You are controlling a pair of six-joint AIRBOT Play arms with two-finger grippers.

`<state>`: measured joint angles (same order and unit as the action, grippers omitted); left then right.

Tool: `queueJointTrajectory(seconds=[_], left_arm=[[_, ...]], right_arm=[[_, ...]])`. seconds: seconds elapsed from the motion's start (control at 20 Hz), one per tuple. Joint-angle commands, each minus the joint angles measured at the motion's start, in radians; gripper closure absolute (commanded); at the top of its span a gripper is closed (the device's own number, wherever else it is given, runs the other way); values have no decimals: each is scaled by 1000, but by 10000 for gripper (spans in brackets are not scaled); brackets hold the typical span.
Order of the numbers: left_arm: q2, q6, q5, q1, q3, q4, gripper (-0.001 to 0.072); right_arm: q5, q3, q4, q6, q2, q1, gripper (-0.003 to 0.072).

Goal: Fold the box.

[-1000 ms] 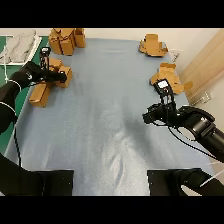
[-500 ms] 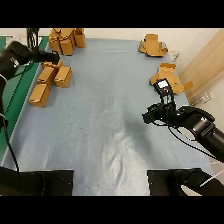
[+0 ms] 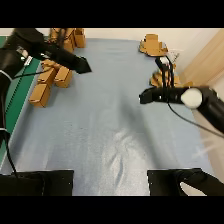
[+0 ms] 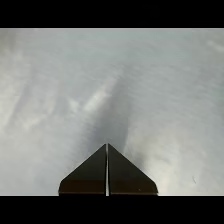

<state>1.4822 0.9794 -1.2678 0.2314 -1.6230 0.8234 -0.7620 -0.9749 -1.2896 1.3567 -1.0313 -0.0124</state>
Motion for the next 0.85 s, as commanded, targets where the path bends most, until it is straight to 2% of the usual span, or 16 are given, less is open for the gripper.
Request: queueJointTrajectory(seconds=[0.0,0.15,0.8], left_arm=[[-5,-3,-65,126,-3,-50,357],[-5,5,-66,168,-3,-55,355],[-5,16,-75,170,-3,-65,355]], right_arm=[[-140,-199,405,-337,-176,-107,679],[-161,-238,413,-348,-212,-118,678],[-183,-238,407,-348,-211,-119,678]])
